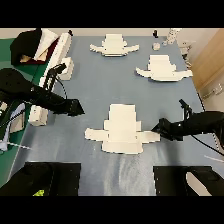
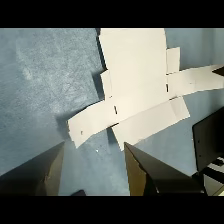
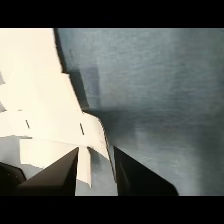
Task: Fold the box.
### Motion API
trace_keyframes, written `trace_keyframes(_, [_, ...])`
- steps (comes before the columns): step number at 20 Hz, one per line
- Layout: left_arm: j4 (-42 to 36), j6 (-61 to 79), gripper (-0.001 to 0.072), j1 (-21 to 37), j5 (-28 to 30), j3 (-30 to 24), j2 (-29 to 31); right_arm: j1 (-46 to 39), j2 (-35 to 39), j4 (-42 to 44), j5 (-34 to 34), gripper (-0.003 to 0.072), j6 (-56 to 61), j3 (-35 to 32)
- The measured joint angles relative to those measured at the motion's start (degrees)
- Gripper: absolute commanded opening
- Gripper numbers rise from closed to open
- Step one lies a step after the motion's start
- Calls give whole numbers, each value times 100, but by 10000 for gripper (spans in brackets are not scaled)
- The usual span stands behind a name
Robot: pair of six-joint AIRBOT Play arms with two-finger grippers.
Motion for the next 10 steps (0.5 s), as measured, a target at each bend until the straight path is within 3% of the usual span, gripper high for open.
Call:
trace_keyframes(4, [-92, 72, 563, 57, -48, 0, 2, 103, 81, -629, -37, 340, 586, -201])
trace_keyframes(9, [-129, 94, 563, 68, -28, 0, 4, 140, -201, -219, -46, 332, 278, -262])
trace_keyframes(10, [-131, 98, 563, 70, -28, 0, 4, 146, -299, -48, -4, 278, 94, -269])
